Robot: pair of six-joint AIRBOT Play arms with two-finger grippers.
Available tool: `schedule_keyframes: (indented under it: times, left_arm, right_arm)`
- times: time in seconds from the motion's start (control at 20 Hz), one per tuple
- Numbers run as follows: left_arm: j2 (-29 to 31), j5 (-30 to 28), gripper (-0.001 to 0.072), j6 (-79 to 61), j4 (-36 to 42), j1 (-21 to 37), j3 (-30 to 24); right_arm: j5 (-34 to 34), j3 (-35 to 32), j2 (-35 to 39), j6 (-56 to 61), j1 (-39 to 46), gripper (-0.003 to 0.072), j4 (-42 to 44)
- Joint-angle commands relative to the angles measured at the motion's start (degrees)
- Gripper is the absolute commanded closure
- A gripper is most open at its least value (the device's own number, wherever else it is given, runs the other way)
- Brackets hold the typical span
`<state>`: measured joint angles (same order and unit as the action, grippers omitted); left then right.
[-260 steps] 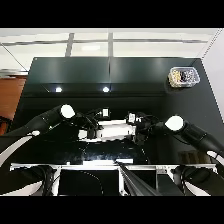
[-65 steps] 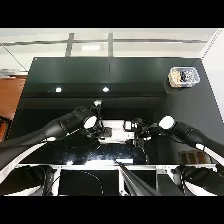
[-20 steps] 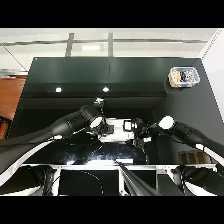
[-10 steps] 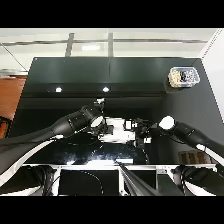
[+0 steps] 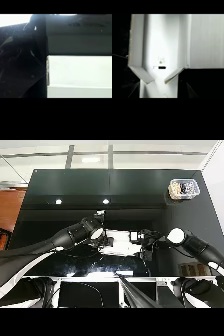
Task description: Fold the box and place the chain.
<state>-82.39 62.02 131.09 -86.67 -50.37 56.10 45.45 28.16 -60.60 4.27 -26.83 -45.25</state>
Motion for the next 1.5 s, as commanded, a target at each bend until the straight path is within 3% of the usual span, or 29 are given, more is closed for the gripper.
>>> schedule_keyframes:
  times: [0.0,0.1,0.15,0.25,0.3,0.85,0.9,0.95,1.0,1.05,1.1,1.15,1.2,1.25,1.3,1.45]
  left_arm:
    - [0.0,-0.02,0.0679,0.07,0.2,0.02,-0.02]
    - [0.0,-0.04,0.0679,0.07,0.2,0.02,-0.02]
    - [0.0,-0.04,0.0679,0.07,0.22,0.02,-0.02]
    - [0.0,-0.04,0.0679,0.07,0.39,0.02,-0.02]
    - [0.0,-0.04,0.0679,0.07,0.39,0.02,-0.02]
    - [0.0,-0.02,0.0679,0.07,0.63,0.0,-0.02]
    - [0.0,-0.04,0.0678,0.07,0.63,0.0,-0.02]
    - [0.0,-0.04,0.0679,0.07,0.63,0.0,-0.02]
    - [0.0,-0.04,0.0678,0.07,0.63,0.0,-0.02]
    - [0.0,-0.04,0.0679,0.07,0.61,0.0,-0.02]
    - [0.0,-0.04,0.0679,0.07,0.61,0.0,-0.02]
    - [0.0,-0.04,0.0679,0.07,0.61,0.0,-0.02]
    - [0.0,-0.04,0.0679,0.07,0.61,0.0,-0.02]
    - [0.0,-0.11,0.0679,0.07,0.61,0.0,-0.02]
    - [0.0,-0.24,0.0679,0.07,0.61,0.02,-0.02]
    - [-0.02,-0.26,0.0678,0.07,0.61,0.02,-0.02]
  right_arm:
    - [-3.58,-0.02,-1.01,-3.28,-2.34,0.0031,2.05]
    - [-3.69,-0.02,-1.6,-3.06,-3.28,0.0356,3.5]
    - [-3.69,-0.02,-1.64,-2.71,-3.28,0.0448,4.85]
    - [-3.69,-0.02,-1.64,-0.96,-3.28,0.0464,6.58]
    - [-3.69,-0.02,-1.64,0.31,-3.28,0.055,7.17]
    - [-3.74,-0.02,-4.68,2.58,-3.3,0.0557,14.99]
    - [-4.0,-0.02,-4.74,2.58,-3.3,0.0479,15.04]
    - [-4.39,-0.02,-4.74,2.58,-3.28,0.0315,15.04]
    - [-4.44,-0.02,-4.74,2.58,-3.28,0.0337,14.93]
    - [-4.37,-0.02,-4.74,2.58,-3.28,0.0446,14.78]
    - [-4.39,-0.02,-4.76,2.58,-3.28,0.0408,14.82]
    - [-4.39,-0.02,-4.74,2.58,-3.28,0.0326,14.82]
    - [-4.37,-0.02,-4.74,2.6,-3.28,0.0469,14.78]
    - [-4.37,-0.02,-4.72,2.69,-3.28,0.0533,14.78]
    - [-4.31,0.07,-4.39,4.55,-2.95,0.0645,14.45]
    - [2.19,1.01,0.37,20.72,3.1,0.0646,7.5]
